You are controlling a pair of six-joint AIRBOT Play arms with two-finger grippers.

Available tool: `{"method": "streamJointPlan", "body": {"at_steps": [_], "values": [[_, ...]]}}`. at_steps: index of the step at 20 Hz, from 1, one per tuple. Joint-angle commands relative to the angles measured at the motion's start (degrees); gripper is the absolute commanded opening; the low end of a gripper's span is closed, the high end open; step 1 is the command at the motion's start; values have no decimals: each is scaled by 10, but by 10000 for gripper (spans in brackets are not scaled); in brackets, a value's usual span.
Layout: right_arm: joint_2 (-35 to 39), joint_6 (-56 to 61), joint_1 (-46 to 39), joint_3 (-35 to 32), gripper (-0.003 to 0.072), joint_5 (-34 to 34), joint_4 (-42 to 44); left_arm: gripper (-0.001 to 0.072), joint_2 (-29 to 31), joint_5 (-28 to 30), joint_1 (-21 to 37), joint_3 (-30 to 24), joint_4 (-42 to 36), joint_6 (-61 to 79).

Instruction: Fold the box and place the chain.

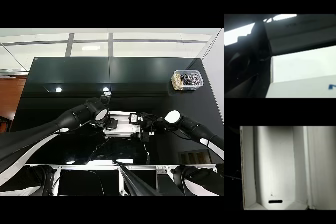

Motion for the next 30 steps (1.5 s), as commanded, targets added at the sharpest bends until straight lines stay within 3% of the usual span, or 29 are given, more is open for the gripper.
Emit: {"method": "streamJointPlan", "body": {"at_steps": [1,2,3,4,6,7,10,12,13,14,15,16,28,29,30], "values": [[0,0,0,0,471,0,0,442,-7,-6,-7,7,13,-57],[0,0,0,0,471,0,0,439,-7,-6,-7,7,13,-59],[0,0,0,0,471,0,0,348,-7,-6,-7,7,13,-66],[0,0,0,0,471,0,0,304,-7,-1,-7,7,12,-66],[0,0,0,0,471,0,0,269,-7,12,-8,7,10,-84],[0,0,0,0,471,0,0,156,-7,16,-8,7,10,-94],[0,0,0,0,471,0,0,29,-7,19,-8,7,10,-100],[0,0,0,0,471,0,0,38,-7,20,-8,7,10,-100],[0,0,0,0,471,0,0,167,-7,20,-7,7,10,-100],[0,0,0,0,471,0,0,383,-7,19,-7,7,10,-100],[0,0,0,0,471,0,0,479,-7,14,-7,7,10,-100],[0,0,0,0,471,0,0,509,-7,7,-7,7,10,-103],[0,0,0,0,471,0,0,482,-10,17,-8,6,11,-129],[0,0,0,0,471,0,0,437,-11,19,-8,6,11,-129],[0,0,0,0,471,0,0,322,-11,19,-8,6,11,-129]]}}
